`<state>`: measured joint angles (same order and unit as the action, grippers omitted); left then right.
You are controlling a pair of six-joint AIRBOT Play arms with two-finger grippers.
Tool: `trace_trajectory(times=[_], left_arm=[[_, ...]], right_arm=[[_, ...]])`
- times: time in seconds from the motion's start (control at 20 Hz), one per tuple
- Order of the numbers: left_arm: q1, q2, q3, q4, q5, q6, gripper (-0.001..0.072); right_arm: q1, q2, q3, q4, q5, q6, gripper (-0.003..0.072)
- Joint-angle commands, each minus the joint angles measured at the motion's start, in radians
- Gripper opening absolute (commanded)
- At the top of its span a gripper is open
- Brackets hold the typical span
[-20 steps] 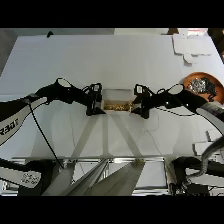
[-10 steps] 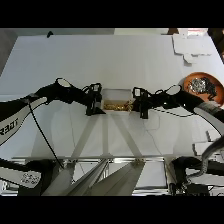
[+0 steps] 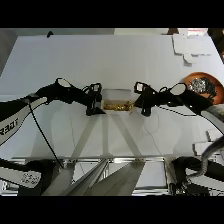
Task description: Fold the box and place the chain.
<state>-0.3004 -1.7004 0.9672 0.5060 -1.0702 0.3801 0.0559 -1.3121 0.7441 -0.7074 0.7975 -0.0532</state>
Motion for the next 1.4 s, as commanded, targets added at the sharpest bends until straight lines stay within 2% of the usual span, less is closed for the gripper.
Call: trace_trajectory(times=[0.0, 0.2, 0.4, 0.45, 0.5, 0.55, 0.6, 0.7, 0.8, 0.95, 1.1, 1.25, 1.35], left_arm=[[0.0, 0.0, 0.0, 0.0, 0.0, 0.0, 0.0208], [0.0, 0.0, 0.0, 0.0, 0.0, 0.0, 0.0208], [0.0, 0.0, 0.0, 0.0, 0.0, 0.0, 0.0208], [0.0, 0.0, 0.0, 0.0, 0.0, 0.0, 0.0208], [0.0, 0.0, 0.0, 0.0, 0.0, 0.0, 0.0208], [0.0, 0.0, 0.0, 0.0, 0.0, 0.0, 0.0208], [0.0, 0.0, 0.0, 0.0, 0.0, 0.0, 0.0208], [0.0, 0.0, 0.0, 0.0, 0.0, 0.0, 0.0208], [0.0, 0.0, 0.0, 0.0, 0.0, 0.0, 0.0208], [0.0, 0.0, 0.0, 0.0, 0.0, 0.0, 0.0208], [0.0, 0.0, 0.0, 0.0, 0.0, 0.0, 0.0208], [0.0, 0.0, 0.0, 0.0, 0.0, 0.0, 0.0208], [0.0, 0.0, 0.0, 0.0, 0.0, 0.0, 0.0208]], right_arm=[[0.001, 0.1, 0.0, 0.019, -0.01, 0.092, 0.0011], [0.07, 0.189, 0.008, 0.145, -0.068, 0.091, 0.0011], [0.227, 0.183, 0.016, 0.188, -0.25, 0.09, 0.0013], [0.251, 0.181, 0.016, 0.188, -0.272, 0.09, 0.0035], [0.261, 0.18, 0.016, 0.184, -0.275, 0.09, 0.0159], [0.261, 0.18, 0.016, 0.182, -0.272, 0.091, 0.0341], [0.248, 0.18, 0.016, 0.181, -0.258, 0.094, 0.0411], [0.19, 0.184, 0.016, 0.181, -0.193, 0.114, 0.041], [0.097, 0.188, 0.015, 0.174, -0.076, 0.113, 0.041], [-0.043, 0.188, -0.022, 0.066, 0.04, 0.094, 0.0411], [-0.121, 0.162, -0.074, 0.033, 0.029, -0.027, 0.0411], [-0.114, 0.069, -0.074, 0.049, 0.03, -0.126, 0.042], [-0.085, -0.001, -0.074, 0.052, 0.029, -0.179, 0.046]])
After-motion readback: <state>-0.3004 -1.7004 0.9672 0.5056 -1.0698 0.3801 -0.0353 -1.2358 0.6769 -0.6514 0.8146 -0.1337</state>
